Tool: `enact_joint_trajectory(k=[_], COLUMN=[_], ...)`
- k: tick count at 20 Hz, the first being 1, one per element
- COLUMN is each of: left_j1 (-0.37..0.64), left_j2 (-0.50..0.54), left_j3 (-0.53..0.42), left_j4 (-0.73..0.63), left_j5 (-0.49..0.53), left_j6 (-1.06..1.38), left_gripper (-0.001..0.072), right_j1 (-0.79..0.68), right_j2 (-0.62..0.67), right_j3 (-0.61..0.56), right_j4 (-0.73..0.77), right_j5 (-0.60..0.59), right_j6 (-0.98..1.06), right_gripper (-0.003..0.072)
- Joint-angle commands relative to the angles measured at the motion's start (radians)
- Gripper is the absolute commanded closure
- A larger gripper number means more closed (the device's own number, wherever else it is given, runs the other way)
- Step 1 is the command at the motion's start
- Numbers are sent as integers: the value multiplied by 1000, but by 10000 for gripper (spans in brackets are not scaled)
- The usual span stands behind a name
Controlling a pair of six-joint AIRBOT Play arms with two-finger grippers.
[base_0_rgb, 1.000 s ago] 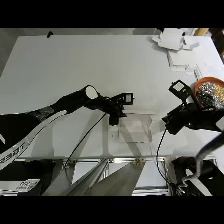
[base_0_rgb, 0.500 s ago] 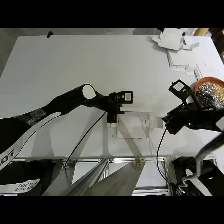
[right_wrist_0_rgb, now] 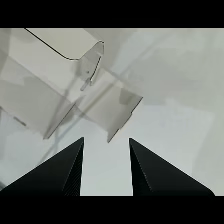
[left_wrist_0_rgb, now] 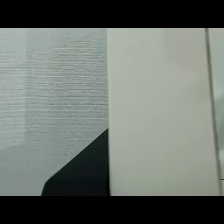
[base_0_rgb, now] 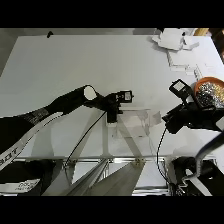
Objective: Fold the box and place the chain.
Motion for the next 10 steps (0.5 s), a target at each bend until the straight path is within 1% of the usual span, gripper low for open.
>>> enact_joint_trajectory(k=[1, 10], left_j1=[0, 0], left_j2=[-9, -8], left_j3=[0, 0], left_j4=[3, 3], left_j5=[-1, -28], left_j6=[-3, -3], left_gripper=[708, 700], right_j1=[1, 1], right_j2=[1, 1], right_j3=[1, 1], right_j4=[-1, -2], right_j5=[-2, -2], right_j6=[0, 0], right_gripper=[369, 369])
